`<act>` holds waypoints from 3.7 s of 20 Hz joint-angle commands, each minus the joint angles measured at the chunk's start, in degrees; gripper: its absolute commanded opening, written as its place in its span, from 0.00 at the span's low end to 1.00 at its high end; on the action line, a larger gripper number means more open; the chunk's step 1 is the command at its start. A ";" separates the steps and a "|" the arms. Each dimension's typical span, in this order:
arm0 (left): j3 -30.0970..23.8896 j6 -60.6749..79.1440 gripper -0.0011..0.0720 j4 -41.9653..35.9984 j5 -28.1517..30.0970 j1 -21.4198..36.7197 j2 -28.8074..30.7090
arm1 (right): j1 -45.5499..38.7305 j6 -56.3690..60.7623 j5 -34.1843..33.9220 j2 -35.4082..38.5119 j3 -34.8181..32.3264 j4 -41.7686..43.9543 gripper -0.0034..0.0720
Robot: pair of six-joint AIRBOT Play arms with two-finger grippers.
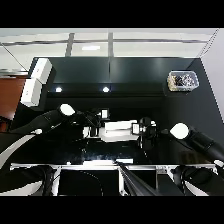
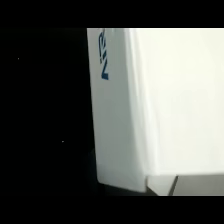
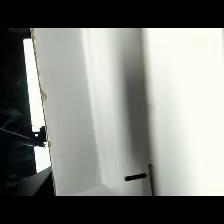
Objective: Fold the box and place the chain.
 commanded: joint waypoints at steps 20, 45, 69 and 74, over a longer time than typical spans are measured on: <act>0.00 -0.02 0.05 0.02 -0.24 -0.02 -0.02 | -5.77 -17.00 4.68 -6.60 1.70 11.67 0.91; 0.00 -0.02 0.05 0.02 -0.24 -0.02 -0.02 | -6.60 -16.41 2.60 -13.33 1.79 10.10 0.87; 2.60 -37.99 0.69 31.50 -23.52 6.40 21.22 | -6.58 -16.63 3.17 -13.33 1.79 9.88 0.70; 0.52 -49.11 0.05 13.94 -33.20 4.33 21.81 | -6.58 -16.63 3.15 -13.35 1.79 9.88 0.70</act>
